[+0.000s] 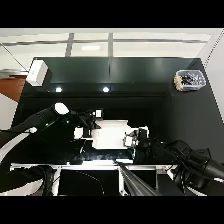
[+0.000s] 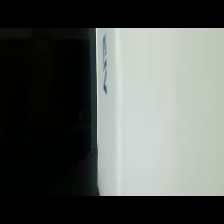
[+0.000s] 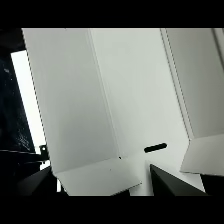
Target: Fold the box and place the chain.
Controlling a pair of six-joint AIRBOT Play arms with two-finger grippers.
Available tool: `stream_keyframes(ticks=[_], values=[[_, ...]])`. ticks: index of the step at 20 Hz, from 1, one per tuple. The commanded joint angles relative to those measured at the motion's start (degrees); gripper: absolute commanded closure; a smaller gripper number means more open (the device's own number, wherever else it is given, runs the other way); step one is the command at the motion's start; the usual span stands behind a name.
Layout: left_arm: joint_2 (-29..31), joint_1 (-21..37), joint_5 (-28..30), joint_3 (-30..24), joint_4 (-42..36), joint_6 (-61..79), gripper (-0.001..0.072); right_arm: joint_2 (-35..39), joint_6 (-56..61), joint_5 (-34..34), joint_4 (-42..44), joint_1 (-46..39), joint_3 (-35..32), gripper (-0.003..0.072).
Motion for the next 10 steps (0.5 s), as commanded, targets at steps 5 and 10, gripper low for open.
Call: stream_keyframes(ticks=[5, 10], values=[[0.0, 0.0, -0.2, 0.0, 0.0, 0.0, 0.068, -1.0, 4.8, 3.3, -0.4, 0.7, 3.1, -0.0006], [0.0, 0.0, -0.4, 0.0, 0.0, -0.5, 0.068, -1.0, 6.3, -6.5, -5.0, -6.4, 9.4, -0.0007]])
